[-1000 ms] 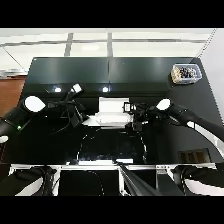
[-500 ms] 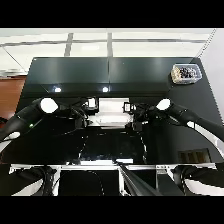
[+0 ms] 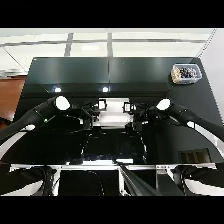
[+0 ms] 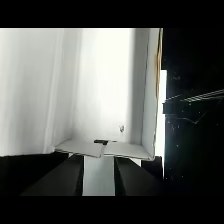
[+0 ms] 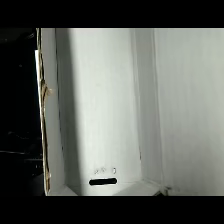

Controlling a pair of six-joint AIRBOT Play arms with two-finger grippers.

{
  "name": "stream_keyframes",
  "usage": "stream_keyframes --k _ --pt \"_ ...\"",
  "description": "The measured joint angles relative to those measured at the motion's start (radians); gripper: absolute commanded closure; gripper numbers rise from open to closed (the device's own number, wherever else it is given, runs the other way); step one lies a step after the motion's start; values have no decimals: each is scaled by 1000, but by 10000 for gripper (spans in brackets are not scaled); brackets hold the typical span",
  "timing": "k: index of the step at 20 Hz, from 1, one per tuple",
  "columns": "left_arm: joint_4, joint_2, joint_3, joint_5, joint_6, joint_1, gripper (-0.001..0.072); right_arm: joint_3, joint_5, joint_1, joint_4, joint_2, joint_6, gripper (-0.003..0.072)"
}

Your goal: Fold the box and place the chain.

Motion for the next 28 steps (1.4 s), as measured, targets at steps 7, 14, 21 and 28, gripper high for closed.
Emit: stream_keyframes --k 7,14,21,28 --pt "-159 -47 3 17 0 -16 643 0 0 0 0 0 0 626" --pt "-171 -61 9 16 -10 -18 654 0 0 0 0 0 0 626" --pt "119 4 98 -174 -397 66 683 0 0 0 0 0 0 626" --pt "134 20 22 -307 -1085 420 683 0 0 0 0 0 0 626"
